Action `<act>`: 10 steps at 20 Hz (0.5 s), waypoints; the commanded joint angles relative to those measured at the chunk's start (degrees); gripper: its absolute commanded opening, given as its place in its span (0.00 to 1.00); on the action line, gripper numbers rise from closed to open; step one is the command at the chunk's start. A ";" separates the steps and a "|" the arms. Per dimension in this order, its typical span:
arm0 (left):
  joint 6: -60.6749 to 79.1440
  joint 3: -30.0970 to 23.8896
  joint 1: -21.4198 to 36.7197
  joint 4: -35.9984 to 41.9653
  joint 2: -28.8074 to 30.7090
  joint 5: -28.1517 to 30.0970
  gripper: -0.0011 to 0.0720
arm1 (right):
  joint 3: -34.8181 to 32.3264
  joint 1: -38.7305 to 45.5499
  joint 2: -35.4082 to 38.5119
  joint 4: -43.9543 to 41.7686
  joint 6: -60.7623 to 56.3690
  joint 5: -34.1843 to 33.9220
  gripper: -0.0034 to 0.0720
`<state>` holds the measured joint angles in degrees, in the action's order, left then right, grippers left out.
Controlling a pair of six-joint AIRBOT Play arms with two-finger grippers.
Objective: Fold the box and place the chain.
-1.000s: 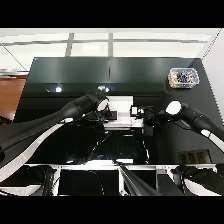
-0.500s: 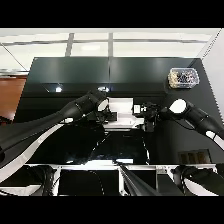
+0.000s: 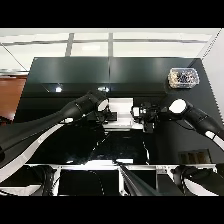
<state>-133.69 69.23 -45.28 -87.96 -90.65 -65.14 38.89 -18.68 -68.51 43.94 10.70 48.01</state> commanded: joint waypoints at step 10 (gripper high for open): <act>-0.04 0.00 -0.02 0.15 -0.02 0.13 0.05 | 0.00 -2.38 -4.96 -15.41 -3.89 0.22 0.06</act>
